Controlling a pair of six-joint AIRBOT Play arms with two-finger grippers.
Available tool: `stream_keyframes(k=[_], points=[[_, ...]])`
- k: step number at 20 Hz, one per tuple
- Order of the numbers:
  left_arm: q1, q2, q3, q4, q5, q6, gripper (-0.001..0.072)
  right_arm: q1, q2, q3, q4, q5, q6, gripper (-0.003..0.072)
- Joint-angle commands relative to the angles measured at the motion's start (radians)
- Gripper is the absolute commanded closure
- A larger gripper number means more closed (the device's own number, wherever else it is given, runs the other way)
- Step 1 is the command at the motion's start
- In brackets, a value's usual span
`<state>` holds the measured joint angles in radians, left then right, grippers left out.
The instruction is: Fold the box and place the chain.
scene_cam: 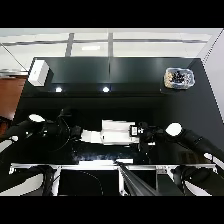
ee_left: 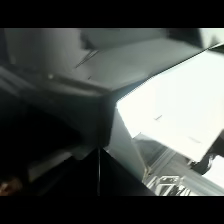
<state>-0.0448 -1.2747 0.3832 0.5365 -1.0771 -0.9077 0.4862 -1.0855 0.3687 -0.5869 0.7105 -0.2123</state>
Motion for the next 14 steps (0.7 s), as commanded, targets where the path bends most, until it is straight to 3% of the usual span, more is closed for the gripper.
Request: stream_keyframes(k=[1, 5, 7, 9, 10, 11, 14], points=[[-0.051, 0.000, 0.000, 0.035, 0.029, -0.024, 0.0683, 0.001, -0.001, 0.000, 0.000, 0.000, 0.000, 0.0220], [-0.111, 0.000, 0.003, -0.020, 0.034, -0.023, 0.0664, 0.001, -0.001, 0.000, 0.000, 0.000, 0.000, 0.0221], [-0.110, 0.000, 0.020, -0.021, -0.013, -0.024, 0.0423, 0.001, -0.001, 0.000, 0.000, 0.000, 0.000, 0.0221], [-0.110, 0.000, 0.042, -0.021, -0.062, -0.023, 0.0391, 0.001, -0.001, 0.000, 0.000, 0.000, 0.000, 0.0220], [-0.110, 0.000, 0.055, -0.022, -0.087, -0.024, 0.0213, 0.001, -0.001, 0.000, 0.000, 0.000, 0.000, 0.0221], [-0.110, 0.000, 0.065, -0.021, -0.103, -0.027, -0.0011, 0.001, -0.001, 0.000, 0.000, 0.000, 0.000, 0.0220], [-0.111, 0.000, 0.097, -0.021, -0.133, -0.045, -0.0008, 0.001, -0.001, 0.000, 0.000, 0.000, 0.000, 0.0220]])
